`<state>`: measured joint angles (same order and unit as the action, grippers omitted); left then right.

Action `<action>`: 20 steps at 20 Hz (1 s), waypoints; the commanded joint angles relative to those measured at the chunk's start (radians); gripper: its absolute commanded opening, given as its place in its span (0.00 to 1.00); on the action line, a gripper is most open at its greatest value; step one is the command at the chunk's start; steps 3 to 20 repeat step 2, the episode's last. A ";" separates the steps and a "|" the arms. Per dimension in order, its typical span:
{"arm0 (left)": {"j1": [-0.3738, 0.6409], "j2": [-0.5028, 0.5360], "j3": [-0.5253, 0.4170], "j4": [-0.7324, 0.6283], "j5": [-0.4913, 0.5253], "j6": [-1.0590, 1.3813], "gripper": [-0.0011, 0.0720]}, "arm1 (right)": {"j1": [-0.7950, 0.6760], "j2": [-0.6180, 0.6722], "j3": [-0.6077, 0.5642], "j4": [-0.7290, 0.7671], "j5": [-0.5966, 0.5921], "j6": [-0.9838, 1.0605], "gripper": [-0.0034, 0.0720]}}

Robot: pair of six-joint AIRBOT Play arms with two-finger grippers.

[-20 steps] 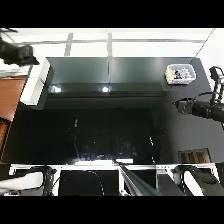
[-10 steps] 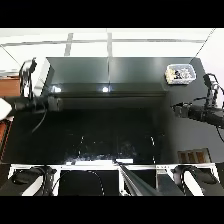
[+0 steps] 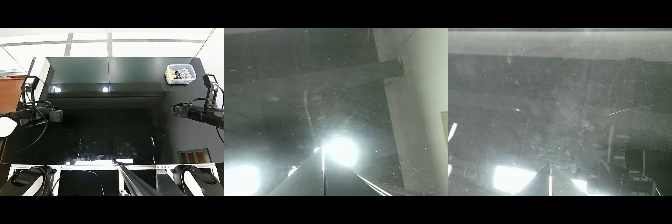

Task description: Fold the box and place the chain.

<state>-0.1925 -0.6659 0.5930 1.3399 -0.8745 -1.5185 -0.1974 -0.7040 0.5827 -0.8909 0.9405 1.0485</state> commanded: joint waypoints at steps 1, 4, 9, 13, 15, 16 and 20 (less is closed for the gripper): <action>-0.001 0.003 -0.005 0.005 0.004 0.000 0.05 | 0.000 0.001 0.000 0.000 0.000 0.000 0.06; -0.001 0.003 -0.005 0.006 0.004 0.000 0.05 | 0.000 0.001 0.000 0.000 0.000 0.000 0.06; -0.001 0.003 -0.005 0.006 0.004 0.000 0.05 | 0.000 0.001 0.000 0.000 0.000 0.000 0.06; -0.001 0.003 -0.005 0.006 0.004 0.000 0.05 | 0.000 0.001 0.000 0.000 0.000 0.000 0.06; -0.001 0.003 -0.005 0.006 0.004 0.000 0.05 | 0.000 0.001 0.000 0.000 0.000 0.000 0.06; -0.001 0.003 -0.005 0.006 0.004 0.000 0.05 | 0.000 0.001 0.000 0.000 0.000 0.000 0.06; -0.001 0.003 -0.005 0.006 0.004 0.000 0.05 | 0.000 0.001 0.000 0.000 0.000 0.000 0.06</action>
